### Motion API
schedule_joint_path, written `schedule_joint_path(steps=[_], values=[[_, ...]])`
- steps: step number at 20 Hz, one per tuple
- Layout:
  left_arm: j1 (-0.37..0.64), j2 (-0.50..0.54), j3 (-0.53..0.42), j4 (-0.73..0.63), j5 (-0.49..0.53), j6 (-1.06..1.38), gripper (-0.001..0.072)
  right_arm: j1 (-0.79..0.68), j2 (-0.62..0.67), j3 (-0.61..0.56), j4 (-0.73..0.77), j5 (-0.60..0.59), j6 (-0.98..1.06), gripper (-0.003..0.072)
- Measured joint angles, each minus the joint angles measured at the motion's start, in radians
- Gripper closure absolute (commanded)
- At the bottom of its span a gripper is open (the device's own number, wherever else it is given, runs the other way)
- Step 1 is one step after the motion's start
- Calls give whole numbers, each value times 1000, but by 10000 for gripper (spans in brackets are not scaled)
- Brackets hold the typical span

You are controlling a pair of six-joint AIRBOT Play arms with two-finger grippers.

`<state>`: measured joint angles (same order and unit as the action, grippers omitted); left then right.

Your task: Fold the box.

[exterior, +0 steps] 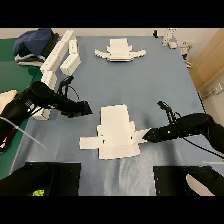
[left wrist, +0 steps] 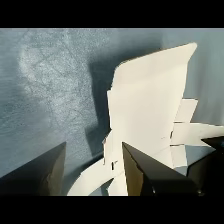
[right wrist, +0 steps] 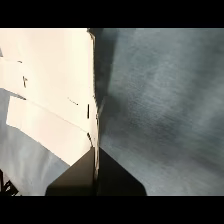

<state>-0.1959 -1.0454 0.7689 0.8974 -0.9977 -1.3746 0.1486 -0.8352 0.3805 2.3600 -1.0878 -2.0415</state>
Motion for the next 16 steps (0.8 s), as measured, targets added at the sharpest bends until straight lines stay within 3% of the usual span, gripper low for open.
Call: schedule_joint_path(steps=[9, 11, 16], values=[[4, -286, 1, -263, -46, 277, 175, 99, 25, -25, 0, 77, 37, 689], [4, -345, 10, -333, -61, 374, 398, 103, 25, -26, 0, 80, 42, 689], [4, -446, 47, -432, -193, 573, 426, 108, 25, -26, -4, 85, 44, 689]])
